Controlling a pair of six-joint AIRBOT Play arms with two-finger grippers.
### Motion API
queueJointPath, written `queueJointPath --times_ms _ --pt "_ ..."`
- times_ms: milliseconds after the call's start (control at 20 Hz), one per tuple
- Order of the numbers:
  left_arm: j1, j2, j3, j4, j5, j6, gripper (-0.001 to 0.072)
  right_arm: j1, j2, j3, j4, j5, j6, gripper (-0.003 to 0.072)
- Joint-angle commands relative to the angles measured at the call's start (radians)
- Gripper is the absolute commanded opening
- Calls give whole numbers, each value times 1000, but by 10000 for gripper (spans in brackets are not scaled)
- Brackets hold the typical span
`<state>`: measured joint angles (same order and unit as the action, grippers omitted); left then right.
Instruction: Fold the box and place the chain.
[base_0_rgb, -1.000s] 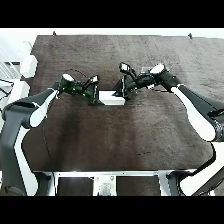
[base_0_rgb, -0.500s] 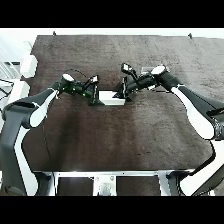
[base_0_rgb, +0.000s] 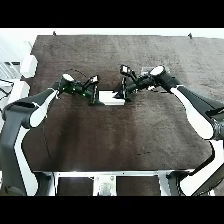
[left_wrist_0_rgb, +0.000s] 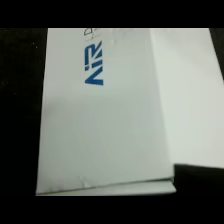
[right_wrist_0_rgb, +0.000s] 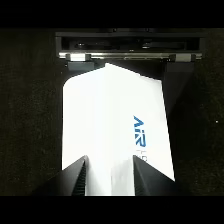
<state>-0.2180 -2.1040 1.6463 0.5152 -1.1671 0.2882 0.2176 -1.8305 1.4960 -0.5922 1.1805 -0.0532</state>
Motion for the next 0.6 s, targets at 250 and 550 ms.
queueJointPath --times_ms 250,550 --pt "0 0 0 0 0 1 377 9 -1 -5 -3 -68 -5 293" --pt "0 0 0 0 0 0 376 16 14 7 27 -124 -4 292"
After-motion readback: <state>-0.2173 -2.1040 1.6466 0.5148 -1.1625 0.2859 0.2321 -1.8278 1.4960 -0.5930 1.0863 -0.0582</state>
